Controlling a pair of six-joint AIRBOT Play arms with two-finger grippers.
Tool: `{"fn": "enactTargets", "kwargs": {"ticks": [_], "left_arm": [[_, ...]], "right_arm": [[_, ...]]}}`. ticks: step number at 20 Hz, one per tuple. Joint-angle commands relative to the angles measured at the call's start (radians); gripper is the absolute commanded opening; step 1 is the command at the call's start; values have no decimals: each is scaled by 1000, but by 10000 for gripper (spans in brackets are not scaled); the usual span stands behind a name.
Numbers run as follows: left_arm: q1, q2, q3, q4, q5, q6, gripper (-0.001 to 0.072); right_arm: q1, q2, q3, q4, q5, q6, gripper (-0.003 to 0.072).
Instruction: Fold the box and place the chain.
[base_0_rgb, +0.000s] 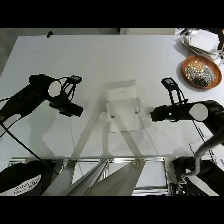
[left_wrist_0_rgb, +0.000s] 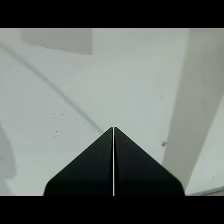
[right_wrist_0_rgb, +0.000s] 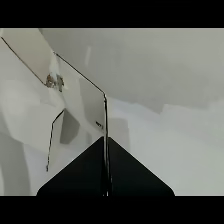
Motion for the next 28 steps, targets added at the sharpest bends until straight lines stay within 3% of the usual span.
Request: {"fn": "enactTargets", "kwargs": {"ticks": [1,2,4,5,8,10,12,14,16,19,20,28], "left_arm": [[0,0,0,-11,63,30,18],[0,0,0,-18,72,76,62],[2,-1,0,-70,98,237,348],[2,-1,0,-109,120,311,411],[7,-4,0,-195,245,443,514],[53,-15,0,-337,299,541,519],[150,-34,0,-577,287,685,519],[278,-74,0,-903,169,919,518],[369,-123,1,-1093,17,1080,518],[382,-185,1,-1094,-48,1174,541],[363,-199,1,-1104,-41,1201,576],[216,-329,91,-1093,73,1231,573]], "right_arm": [[61,12,-10,14,-45,45,16],[61,12,-10,12,-45,47,16],[61,12,-10,10,-45,47,16],[61,12,-10,10,-45,47,17],[61,12,-10,11,-44,47,17],[61,12,-10,11,-43,47,17],[61,12,-10,15,-40,47,17],[61,12,-10,18,-39,47,17],[61,12,-10,19,-39,47,17],[61,12,-10,29,-37,46,17],[61,12,-10,39,-37,46,17],[61,12,-10,50,-15,46,17]]}}
